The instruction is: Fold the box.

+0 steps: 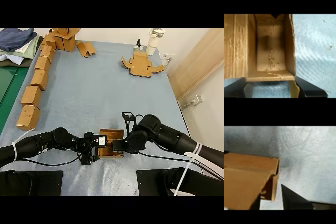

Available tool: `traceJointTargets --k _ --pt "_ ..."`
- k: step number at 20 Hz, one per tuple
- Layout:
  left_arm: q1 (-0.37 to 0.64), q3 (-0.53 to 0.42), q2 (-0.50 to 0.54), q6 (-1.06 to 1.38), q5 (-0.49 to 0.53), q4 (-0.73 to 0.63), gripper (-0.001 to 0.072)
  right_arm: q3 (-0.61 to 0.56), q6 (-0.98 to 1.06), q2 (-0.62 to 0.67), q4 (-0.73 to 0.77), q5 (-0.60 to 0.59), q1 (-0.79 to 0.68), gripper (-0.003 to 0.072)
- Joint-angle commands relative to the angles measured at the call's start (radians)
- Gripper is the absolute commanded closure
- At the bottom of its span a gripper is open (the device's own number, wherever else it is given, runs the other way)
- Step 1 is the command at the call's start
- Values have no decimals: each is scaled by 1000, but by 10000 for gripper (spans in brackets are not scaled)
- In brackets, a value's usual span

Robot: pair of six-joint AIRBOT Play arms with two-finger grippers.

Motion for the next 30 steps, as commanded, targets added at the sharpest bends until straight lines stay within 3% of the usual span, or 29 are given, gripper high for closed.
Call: traceJointTargets --k 1,4,13,15,22,23,24,25,26,28,30 --pt "0 0 0 0 0 0 100 -1 16 -53 4 16 19 324" --pt "0 0 0 0 -1 0 100 0 16 -58 4 27 19 392" --pt "0 0 0 0 -1 0 97 0 16 -59 8 71 19 409" --pt "0 0 0 0 -1 0 -11 0 16 -59 8 71 19 409" --pt "0 0 0 0 3 0 -10 0 16 -59 8 71 19 409" --pt "0 0 0 -1 3 0 73 0 16 -59 8 71 19 409" --pt "0 0 0 -1 2 0 280 0 15 -59 8 71 19 409" --pt "0 0 0 0 2 0 344 0 15 -59 8 71 19 403" --pt "0 0 0 0 2 0 346 0 15 -58 8 71 19 394" --pt "0 0 0 0 2 0 346 0 15 -58 9 71 19 242" --pt "0 0 0 0 2 0 346 10 15 -56 8 58 19 205"
